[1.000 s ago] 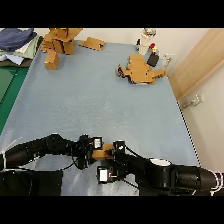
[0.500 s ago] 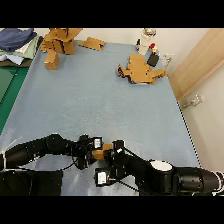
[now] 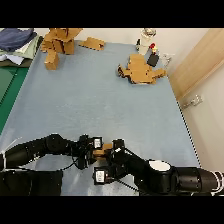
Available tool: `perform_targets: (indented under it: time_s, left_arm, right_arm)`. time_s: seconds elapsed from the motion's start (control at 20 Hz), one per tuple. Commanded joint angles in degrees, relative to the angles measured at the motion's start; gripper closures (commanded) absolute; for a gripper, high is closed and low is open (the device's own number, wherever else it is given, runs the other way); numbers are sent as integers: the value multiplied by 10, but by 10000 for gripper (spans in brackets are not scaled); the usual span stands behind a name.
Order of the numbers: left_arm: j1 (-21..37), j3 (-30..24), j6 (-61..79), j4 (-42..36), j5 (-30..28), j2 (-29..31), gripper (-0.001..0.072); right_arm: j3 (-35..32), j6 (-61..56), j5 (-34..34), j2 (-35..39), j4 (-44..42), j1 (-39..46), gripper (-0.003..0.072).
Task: Fold the box.
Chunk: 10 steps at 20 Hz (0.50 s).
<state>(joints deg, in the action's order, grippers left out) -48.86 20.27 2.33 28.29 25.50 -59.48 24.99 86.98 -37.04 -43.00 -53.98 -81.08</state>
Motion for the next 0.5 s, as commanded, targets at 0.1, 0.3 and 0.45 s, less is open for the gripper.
perform_targets:
  time_s: [0.1, 0.3, 0.45]
  left_arm:
    - [0, 0, 0, 0, 0, 0, 187]
    - [0, 0, 0, 0, 0, 0, 187]
    - [0, 0, 0, 0, 0, 0, 187]
  right_arm:
    - [1, 0, 13, -19, -27, -1, 527]
    - [0, 0, 14, -19, -94, -1, 527]
    - [0, 0, 14, -22, -99, -1, 527]
